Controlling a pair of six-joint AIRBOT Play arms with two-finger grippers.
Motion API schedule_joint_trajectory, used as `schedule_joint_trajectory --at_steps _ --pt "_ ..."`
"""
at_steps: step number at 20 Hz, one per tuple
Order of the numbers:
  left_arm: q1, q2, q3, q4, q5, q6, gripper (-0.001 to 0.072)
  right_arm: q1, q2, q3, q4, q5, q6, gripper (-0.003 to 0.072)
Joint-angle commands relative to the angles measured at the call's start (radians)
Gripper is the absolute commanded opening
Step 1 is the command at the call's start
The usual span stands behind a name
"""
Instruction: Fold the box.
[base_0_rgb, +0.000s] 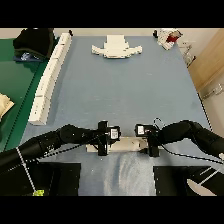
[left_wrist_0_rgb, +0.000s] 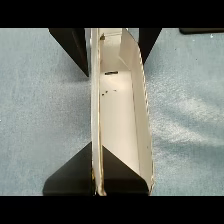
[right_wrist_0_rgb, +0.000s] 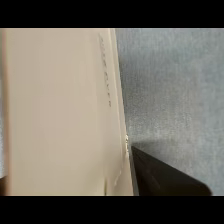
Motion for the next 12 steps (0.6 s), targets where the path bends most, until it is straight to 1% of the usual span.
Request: schedule_joint_trajectory --at_steps 1,7,12 --pt "0.0 0.0 0.001 0.0 0.0 0.0 0.0011 0.002 0.001 -0.002 0.006 0.008 0.0 0.0652" --pt "0.0 0.0 0.001 0.0 0.0 0.0 0.0011 0.038 -0.001 -0.003 0.008 0.004 0.0 0.0652" --pt "0.0 0.0 0.001 0.0 0.0 0.0 0.0011 0.037 -0.001 -0.006 -0.007 0.013 0.0 0.0653"
